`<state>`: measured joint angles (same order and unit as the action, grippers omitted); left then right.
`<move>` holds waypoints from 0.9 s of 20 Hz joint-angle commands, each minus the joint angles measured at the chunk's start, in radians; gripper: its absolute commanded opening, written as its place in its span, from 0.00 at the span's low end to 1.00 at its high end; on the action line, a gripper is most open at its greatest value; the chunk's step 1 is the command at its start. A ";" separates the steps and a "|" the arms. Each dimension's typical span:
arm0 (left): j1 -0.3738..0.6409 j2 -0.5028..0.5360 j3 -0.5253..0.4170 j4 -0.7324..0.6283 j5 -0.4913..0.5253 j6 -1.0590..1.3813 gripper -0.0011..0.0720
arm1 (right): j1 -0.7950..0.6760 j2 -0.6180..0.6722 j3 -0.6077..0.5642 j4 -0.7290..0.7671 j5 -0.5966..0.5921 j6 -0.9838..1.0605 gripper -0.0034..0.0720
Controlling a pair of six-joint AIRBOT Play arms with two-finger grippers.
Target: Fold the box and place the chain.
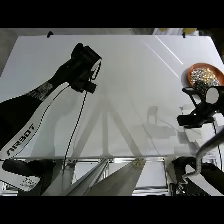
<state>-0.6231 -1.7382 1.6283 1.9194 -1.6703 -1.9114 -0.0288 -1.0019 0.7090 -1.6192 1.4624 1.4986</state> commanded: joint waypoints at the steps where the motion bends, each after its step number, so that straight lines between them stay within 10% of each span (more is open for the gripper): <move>1: 0.004 0.000 0.000 -0.001 -0.005 0.000 0.06 | 0.000 -0.001 0.000 0.001 -0.008 0.000 0.07; 18: 0.004 0.000 0.000 -0.001 -0.005 0.000 0.06 | -0.203 -0.001 0.058 -0.592 -0.227 -0.067 0.07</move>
<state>-0.6193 -1.7382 1.6283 1.9186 -1.6756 -1.9114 -0.1337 -1.0023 0.7654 -2.1281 1.3289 1.4345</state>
